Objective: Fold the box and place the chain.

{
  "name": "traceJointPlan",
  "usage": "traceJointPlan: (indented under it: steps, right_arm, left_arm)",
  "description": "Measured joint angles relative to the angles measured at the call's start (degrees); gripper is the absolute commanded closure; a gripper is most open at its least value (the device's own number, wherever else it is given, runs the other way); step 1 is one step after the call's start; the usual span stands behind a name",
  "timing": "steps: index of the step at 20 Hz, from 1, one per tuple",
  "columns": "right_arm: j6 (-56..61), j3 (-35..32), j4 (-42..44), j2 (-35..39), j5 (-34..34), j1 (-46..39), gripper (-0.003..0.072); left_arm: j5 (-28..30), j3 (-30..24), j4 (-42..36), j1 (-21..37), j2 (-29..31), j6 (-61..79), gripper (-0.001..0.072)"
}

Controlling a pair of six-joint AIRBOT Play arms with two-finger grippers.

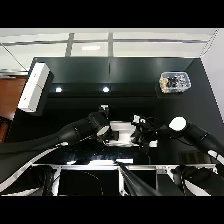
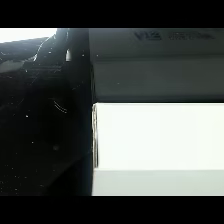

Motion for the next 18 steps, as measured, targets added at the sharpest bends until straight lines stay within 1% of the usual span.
traceJointPlan:
  steps: [6, 11, 12, 13, 14, 15, 16, 17, 18]
  right_arm:
    - [-0.04, -0.09, 0.68, -0.02, -4.33, 3.21, 0.0442]
    - [0.24, -0.09, -1.03, -0.02, -4.96, 3.76, 0.0440]
    - [0.48, -0.09, -1.40, -0.02, -5.07, 3.78, 0.0399]
    - [0.90, -0.09, -1.73, -0.02, -5.09, 3.82, 0.0287]
    - [1.11, -0.09, -1.97, 0.00, -5.11, 3.85, 0.0309]
    - [1.46, -0.09, -2.19, -0.02, -5.11, 3.85, 0.0434]
    - [1.81, -0.09, -2.32, -0.02, -5.07, 3.85, 0.0424]
    - [2.01, -0.09, -2.40, -0.02, -5.09, 3.85, 0.0326]
    - [2.12, -0.09, -2.43, -0.02, -5.16, 3.87, 0.0426]
  left_arm:
    - [0.28, 0.00, -0.07, 0.00, 0.00, 0.02, 0.0681]
    - [0.33, 0.02, -0.07, 0.00, -0.02, 0.13, 0.0681]
    - [0.33, 0.02, -0.07, 0.00, 0.00, 0.13, 0.0681]
    - [0.33, 0.02, -0.09, 0.00, 0.00, 0.13, 0.0681]
    - [0.35, 0.02, -0.11, 0.00, 0.00, 0.13, 0.0681]
    - [0.35, 0.02, -0.11, 0.00, -0.02, 0.11, 0.0681]
    - [0.33, 0.02, -0.11, 0.00, 0.00, 0.11, 0.0681]
    - [0.33, 0.02, -0.11, 0.00, 0.00, 0.11, 0.0681]
    - [0.31, 0.02, -0.11, 0.00, 0.00, 0.11, 0.0681]
